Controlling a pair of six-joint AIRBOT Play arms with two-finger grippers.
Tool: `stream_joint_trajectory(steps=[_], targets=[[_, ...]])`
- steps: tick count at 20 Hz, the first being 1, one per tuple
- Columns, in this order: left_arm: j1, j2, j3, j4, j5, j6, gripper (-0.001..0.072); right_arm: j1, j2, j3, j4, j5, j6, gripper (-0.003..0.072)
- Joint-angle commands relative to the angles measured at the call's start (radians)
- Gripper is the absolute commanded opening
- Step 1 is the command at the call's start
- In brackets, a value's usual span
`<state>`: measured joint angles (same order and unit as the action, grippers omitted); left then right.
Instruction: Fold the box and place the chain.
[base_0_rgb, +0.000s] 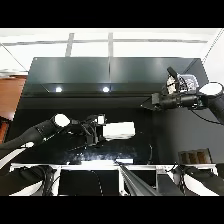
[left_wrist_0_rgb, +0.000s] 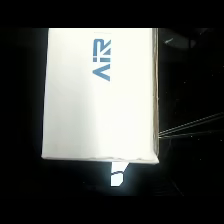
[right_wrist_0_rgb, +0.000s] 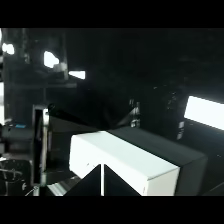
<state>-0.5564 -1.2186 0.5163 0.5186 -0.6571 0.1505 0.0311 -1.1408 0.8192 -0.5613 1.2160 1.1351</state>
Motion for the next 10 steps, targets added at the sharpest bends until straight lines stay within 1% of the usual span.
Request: stream_joint_trajectory(steps=[1, 3, 5, 7, 8, 10], targets=[[0.001, 0.034, 0.002, 0.001, 0.0, -0.002, 0.0711, -0.027, 0.009, 0.001, -0.023, -0.005, 0.018, 0.0024], [0.004, 0.082, 0.002, 0.036, -0.002, -0.063, 0.0711, -0.027, 0.009, 0.001, -0.023, -0.004, 0.018, 0.0024], [0.015, 0.142, 0.002, 0.163, -0.028, -0.205, 0.0711, -0.027, 0.009, 0.001, -0.023, -0.005, 0.018, 0.0024], [0.035, 0.201, 0.002, 0.282, -0.103, -0.346, 0.0711, -0.027, 0.009, 0.001, -0.023, -0.009, 0.018, 0.0024], [0.046, 0.227, 0.002, 0.312, -0.154, -0.391, 0.0711, -0.027, 0.009, 0.001, -0.023, -0.011, 0.017, 0.0024], [0.067, 0.275, 0.002, 0.321, -0.246, -0.439, 0.071, -0.027, 0.009, 0.001, -0.023, -0.013, 0.018, 0.0024]])
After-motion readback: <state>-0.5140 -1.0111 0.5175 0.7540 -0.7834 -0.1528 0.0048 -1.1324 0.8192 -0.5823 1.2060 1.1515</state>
